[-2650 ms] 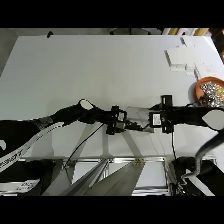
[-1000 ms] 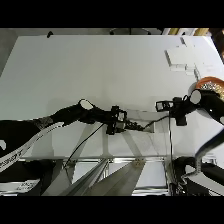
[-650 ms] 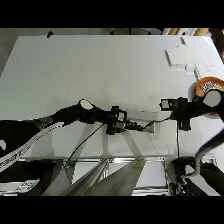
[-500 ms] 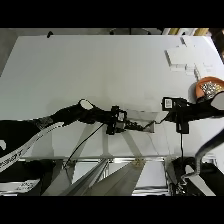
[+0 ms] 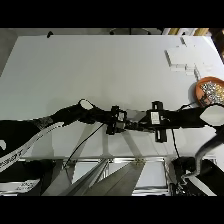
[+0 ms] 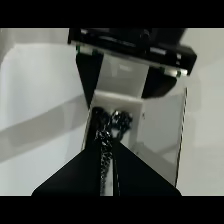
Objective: Fold the box and place the chain.
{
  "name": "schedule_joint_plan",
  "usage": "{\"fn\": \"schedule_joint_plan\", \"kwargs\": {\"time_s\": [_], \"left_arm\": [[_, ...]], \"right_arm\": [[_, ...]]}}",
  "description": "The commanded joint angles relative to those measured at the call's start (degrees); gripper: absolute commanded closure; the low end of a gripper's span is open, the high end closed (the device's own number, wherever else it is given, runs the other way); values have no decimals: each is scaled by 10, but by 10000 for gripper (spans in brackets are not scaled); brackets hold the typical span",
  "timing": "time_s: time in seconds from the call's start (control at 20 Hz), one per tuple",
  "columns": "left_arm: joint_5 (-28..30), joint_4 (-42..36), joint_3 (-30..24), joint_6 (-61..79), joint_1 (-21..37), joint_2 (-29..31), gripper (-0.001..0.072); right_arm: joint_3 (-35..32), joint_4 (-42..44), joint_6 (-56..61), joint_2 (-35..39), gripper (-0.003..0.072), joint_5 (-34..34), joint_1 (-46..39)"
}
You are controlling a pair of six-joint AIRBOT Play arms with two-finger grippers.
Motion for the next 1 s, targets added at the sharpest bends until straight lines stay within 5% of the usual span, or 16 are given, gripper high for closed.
{"fn": "schedule_joint_plan", "kwargs": {"time_s": [0.0,0.15,0.3,0.6,0.95], "left_arm": [[0,0,0,0,0,0,641],[0,0,0,0,0,0,641],[0,0,0,0,0,0,641],[0,0,0,0,0,0,641],[0,0,0,0,0,0,641]], "right_arm": [[-9,2,6,-32,667,-63,45],[-10,-10,16,-72,663,-66,45],[2,-21,14,-70,496,-67,45],[172,-202,14,-66,592,92,-88],[186,-227,16,-115,604,85,-293]]}}
